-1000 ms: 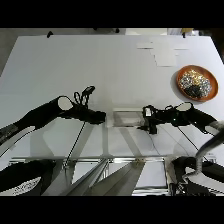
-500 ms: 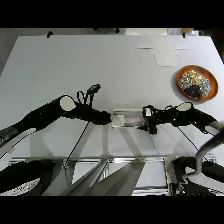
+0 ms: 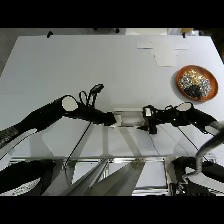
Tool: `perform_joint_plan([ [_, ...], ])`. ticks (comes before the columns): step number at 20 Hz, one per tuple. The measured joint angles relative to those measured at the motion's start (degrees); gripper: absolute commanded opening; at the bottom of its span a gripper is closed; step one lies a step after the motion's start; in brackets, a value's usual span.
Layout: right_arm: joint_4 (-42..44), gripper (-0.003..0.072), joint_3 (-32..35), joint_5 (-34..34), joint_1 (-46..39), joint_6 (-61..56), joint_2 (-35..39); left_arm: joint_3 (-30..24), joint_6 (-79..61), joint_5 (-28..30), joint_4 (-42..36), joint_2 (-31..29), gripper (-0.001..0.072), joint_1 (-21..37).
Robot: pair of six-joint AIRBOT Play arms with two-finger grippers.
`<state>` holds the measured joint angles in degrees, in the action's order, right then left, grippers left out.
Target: Fold the box and place the chain.
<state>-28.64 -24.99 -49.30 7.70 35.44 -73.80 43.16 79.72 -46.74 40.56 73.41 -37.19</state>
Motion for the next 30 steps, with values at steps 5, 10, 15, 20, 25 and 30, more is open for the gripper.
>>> perform_joint_plan([
  [5, 0.00, 0.0459, 0.00, 0.00, 0.00, 0.00, 0.00, 1.09, 1.44, 0.39, 0.98, 1.18, 0.0440, -1.31],
  [10, -0.02, 0.0459, 0.00, 0.00, 0.00, 0.00, 0.00, 7.41, 10.43, -1.49, 8.26, 5.88, 0.0440, -4.66],
  [15, 0.04, 0.0459, 0.00, 0.11, 0.00, -0.11, 0.00, 13.38, 19.87, -4.81, 16.61, 8.90, 0.0438, -7.26],
  [20, 0.00, 0.0459, 0.00, 0.07, 0.00, 0.02, 0.00, 17.05, 31.71, -9.53, 26.12, 10.43, 0.0431, -9.16],
  [25, 0.00, 0.0459, 0.00, 0.02, 0.00, 0.02, 0.00, 19.67, 40.96, -11.82, 30.88, 11.72, 0.0431, -11.30],
  [30, 0.00, 0.0459, 0.00, 0.00, 0.00, 0.02, 0.00, 26.51, 46.75, -17.81, 33.55, 17.20, 0.0373, -13.57],
])
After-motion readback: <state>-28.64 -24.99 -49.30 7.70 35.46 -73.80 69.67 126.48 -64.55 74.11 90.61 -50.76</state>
